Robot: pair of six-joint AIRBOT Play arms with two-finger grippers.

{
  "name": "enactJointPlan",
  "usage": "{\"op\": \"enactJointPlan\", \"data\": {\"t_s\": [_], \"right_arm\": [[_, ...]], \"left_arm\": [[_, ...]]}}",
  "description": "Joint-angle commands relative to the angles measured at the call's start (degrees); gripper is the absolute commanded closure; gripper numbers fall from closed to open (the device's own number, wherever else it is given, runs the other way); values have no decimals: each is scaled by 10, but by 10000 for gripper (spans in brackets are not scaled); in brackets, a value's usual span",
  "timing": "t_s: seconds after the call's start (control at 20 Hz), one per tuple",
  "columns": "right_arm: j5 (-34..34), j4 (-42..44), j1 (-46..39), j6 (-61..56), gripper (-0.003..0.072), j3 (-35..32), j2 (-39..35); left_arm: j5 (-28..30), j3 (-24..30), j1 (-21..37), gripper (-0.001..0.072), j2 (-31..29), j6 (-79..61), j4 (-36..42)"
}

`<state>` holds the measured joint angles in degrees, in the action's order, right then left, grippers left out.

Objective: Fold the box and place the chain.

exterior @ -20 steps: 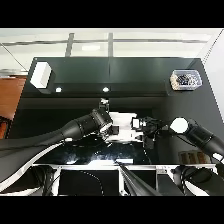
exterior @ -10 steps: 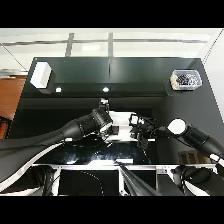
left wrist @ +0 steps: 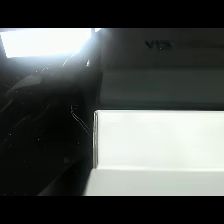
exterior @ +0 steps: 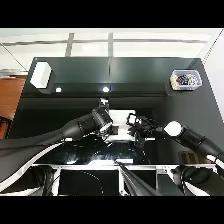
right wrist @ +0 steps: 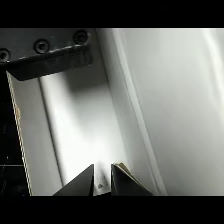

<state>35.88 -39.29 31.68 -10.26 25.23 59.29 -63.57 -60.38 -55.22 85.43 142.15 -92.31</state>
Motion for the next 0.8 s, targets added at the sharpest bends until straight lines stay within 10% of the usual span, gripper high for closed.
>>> {"op": "enactJointPlan", "data": {"t_s": [0.0, 0.35, 0.55, 0.75], "right_arm": [[-2, -2, -4, -6, 563, 1, -6], [131, -104, -225, -379, 650, 5, -166], [175, -205, -403, -687, 651, -19, -151], [245, -114, -434, -668, 650, -52, -65]], "left_arm": [[1, 0, 0, 680, 0, -1, 0], [1, 0, 0, 680, 0, -1, 0], [0, 0, 0, 680, 0, -1, 0], [0, 0, 0, 680, 0, -1, 0]]}}
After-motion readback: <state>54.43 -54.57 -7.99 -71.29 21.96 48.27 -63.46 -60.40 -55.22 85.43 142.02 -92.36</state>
